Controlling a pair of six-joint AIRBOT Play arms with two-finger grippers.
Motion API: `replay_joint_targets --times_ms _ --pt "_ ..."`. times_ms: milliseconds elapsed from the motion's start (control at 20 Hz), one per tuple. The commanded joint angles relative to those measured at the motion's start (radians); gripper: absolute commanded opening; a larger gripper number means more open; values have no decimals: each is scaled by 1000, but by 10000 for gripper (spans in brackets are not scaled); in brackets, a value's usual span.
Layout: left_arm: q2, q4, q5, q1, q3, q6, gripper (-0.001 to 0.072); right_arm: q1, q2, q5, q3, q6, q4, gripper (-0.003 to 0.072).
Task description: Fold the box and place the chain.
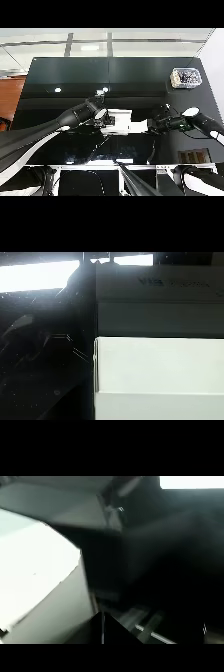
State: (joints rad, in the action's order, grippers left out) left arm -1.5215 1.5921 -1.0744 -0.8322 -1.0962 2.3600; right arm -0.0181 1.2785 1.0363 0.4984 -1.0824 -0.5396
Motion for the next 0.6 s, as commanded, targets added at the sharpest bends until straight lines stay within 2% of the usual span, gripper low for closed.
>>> replay_joint_targets --times_ms 0,200,250,300,350,550 --pt "0 0 0 0 0 0 29 -39 32 -16 31 72 65 15" --pt "0 0 0 0 0 0 29 -40 32 87 92 139 65 18" --pt "0 0 0 0 0 0 29 -40 32 111 114 152 65 152" --pt "0 0 0 0 0 0 30 -40 32 130 136 152 65 521" --pt "0 0 0 0 0 0 30 -40 32 148 154 152 66 665" --pt "0 0 0 0 0 0 29 -41 32 188 181 152 111 663"
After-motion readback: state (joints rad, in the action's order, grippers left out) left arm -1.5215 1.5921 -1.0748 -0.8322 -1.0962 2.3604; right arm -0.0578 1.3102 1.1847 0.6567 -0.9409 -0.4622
